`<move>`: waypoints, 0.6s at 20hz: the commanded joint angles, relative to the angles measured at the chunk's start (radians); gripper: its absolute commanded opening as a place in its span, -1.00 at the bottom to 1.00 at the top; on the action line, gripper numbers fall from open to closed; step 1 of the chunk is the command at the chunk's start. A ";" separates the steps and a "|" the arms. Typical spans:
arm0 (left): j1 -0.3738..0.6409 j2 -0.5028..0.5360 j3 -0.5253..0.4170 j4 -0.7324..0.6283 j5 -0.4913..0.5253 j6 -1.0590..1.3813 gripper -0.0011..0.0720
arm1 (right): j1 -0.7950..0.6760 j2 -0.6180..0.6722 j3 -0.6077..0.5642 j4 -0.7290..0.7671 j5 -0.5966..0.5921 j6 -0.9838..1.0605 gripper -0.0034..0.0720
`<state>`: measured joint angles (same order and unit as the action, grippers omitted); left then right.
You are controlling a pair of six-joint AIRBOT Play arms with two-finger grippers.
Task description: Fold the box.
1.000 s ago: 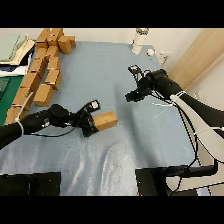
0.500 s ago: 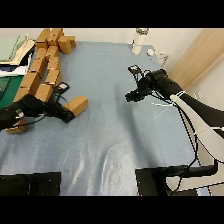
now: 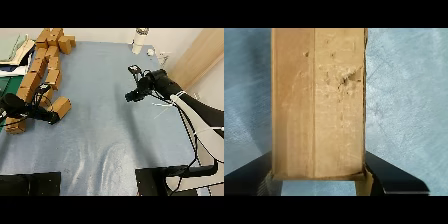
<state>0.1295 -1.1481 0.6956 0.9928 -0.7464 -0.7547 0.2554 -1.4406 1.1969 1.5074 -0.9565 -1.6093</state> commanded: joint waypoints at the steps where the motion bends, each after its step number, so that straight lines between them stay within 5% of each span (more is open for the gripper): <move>1: 0.011 0.102 -0.061 0.018 0.056 -0.015 0.16 | 0.000 -0.002 0.001 0.000 0.011 0.001 -0.90; 4: 0.011 0.204 -0.146 0.060 0.063 -0.072 0.16 | 0.000 -0.006 0.001 0.000 0.017 0.001 -0.90; 12: 0.029 0.328 -0.254 0.450 0.070 -0.537 0.16 | 0.000 -0.006 0.001 0.003 0.036 0.001 -0.90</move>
<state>0.1452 -0.8589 0.4648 1.3087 -0.6971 -1.1351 0.2558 -1.4460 1.1969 1.5074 -0.9257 -1.6089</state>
